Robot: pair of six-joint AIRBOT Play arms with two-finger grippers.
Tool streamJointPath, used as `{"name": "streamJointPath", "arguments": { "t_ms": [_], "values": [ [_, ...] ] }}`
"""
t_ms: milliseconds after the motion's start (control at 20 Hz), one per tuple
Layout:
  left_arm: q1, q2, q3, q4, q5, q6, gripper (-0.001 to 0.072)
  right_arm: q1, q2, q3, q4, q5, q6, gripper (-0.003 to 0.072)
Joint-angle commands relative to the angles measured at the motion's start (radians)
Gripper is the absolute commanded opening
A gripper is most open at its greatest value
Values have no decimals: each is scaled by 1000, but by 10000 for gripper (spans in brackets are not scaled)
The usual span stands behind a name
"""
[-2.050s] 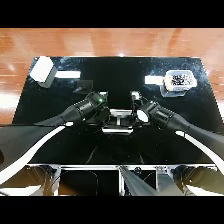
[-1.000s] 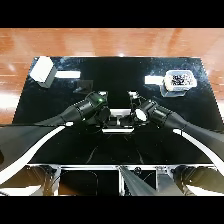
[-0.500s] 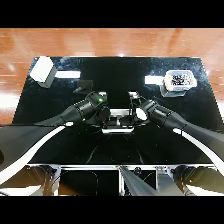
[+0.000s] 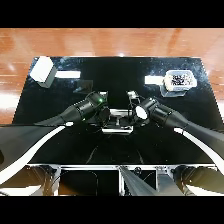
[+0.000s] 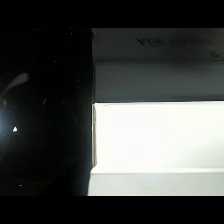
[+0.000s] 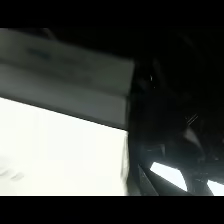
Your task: Fold the box and place the chain.
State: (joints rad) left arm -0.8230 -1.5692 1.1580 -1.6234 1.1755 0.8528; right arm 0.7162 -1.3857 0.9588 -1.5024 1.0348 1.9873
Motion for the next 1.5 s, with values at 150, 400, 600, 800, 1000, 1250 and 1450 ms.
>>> {"name": "streamJointPath", "arguments": {
  "t_ms": [150,400,600,800,1000,1250,1450],
  "values": [
    [0,0,0,-2,0,-4,19,0,216,11,-138,206,-77,550],
    [-7,0,0,-9,-4,-5,19,-137,375,11,-377,274,-34,550],
    [-7,0,0,-9,-4,-5,19,-528,332,11,-353,-24,-96,549],
    [-6,-1,0,-4,-5,-4,18,-826,73,106,-167,-263,-190,548],
    [-6,-1,0,-5,0,-4,18,-887,-284,437,-147,-132,-254,548],
    [-6,-1,0,-5,-1,-5,18,-887,-481,649,-127,1,-270,548],
    [-6,-1,0,-5,-5,-5,18,-887,-496,649,-124,-4,-299,529]
  ]
}}
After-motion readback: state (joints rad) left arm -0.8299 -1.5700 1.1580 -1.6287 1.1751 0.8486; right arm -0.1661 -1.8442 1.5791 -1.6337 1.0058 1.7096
